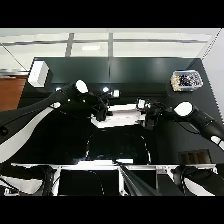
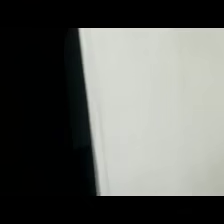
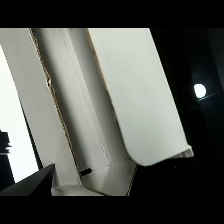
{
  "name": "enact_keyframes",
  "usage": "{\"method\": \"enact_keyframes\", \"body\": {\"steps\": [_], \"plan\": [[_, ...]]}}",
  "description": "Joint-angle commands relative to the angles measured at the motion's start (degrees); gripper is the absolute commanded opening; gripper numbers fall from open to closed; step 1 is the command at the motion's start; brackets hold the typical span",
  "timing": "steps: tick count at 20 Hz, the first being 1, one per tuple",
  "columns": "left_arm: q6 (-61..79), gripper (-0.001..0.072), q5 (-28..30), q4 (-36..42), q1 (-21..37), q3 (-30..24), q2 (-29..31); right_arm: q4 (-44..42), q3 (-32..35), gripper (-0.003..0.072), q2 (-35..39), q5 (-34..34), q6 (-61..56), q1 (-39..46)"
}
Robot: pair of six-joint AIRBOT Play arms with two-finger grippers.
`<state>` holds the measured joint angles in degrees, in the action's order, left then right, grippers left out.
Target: Fold the box and place the chain.
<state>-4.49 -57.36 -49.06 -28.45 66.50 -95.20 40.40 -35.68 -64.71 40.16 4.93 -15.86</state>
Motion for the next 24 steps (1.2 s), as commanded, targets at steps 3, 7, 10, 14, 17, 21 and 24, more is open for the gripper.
{"method": "enact_keyframes", "body": {"steps": [3, 7, 10, 14, 17, 21, 24], "plan": [[0.07, 0.0024, -0.28, -0.42, -0.02, 0.02, 0.46, -4.63, 0.0, 0.0704, -0.04, 3.78, 0.04, 0.44], [0.04, 0.0024, -0.74, -0.42, 0.0, 0.0, 0.9, -4.87, 0.0, 0.0704, -0.76, 4.46, 0.07, 0.44], [0.02, 0.0025, -1.75, -0.42, 0.0, 0.0, 0.9, -6.05, 0.0, 0.0704, -3.06, 6.54, 0.09, 0.31], [0.02, 0.0025, -1.73, -0.42, 0.0, 0.0, 0.9, -7.45, 0.0, 0.0704, -6.19, 7.13, 3.52, -0.68], [0.04, 0.0025, -1.73, -0.42, 0.0, 0.0, 0.9, -6.8, 0.0, 0.0704, -7.96, 6.64, 3.96, -0.68], [0.02, 0.0025, -1.75, -0.42, 0.0, 0.0, 0.9, -5.84, 0.0, 0.0704, -9.57, 6.03, 4.17, -0.68], [0.02, 0.0025, -1.77, -0.42, 0.0, 0.0, 0.9, -5.66, 0.0, 0.0704, -9.64, 5.4, 4.2, -0.63]]}}
